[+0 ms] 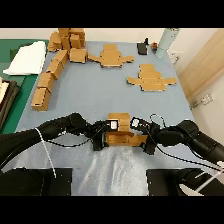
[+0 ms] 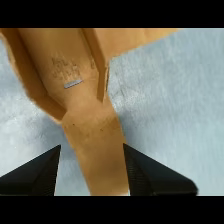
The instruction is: Fold the box.
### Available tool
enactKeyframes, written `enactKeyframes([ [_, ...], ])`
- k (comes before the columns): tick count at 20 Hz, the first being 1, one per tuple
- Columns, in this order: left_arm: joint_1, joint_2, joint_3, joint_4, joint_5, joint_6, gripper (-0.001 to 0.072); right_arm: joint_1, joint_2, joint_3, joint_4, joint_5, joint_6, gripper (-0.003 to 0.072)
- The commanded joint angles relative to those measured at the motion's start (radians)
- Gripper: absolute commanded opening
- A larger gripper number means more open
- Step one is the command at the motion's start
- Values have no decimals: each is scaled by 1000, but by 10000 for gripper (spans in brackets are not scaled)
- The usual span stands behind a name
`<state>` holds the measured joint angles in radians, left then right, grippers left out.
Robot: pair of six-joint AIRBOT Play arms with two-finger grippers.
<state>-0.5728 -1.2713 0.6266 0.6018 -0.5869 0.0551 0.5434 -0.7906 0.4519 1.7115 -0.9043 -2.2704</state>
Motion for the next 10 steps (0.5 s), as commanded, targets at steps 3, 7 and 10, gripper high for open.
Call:
enactKeyframes([
  [3,0,0,0,0,1,0,468,13,-31,-2,68,77,-138,602],
  [7,0,0,0,0,1,0,467,93,-31,-2,70,89,-195,450],
  [10,0,0,0,0,1,0,468,137,-36,-2,65,132,-275,262],
])
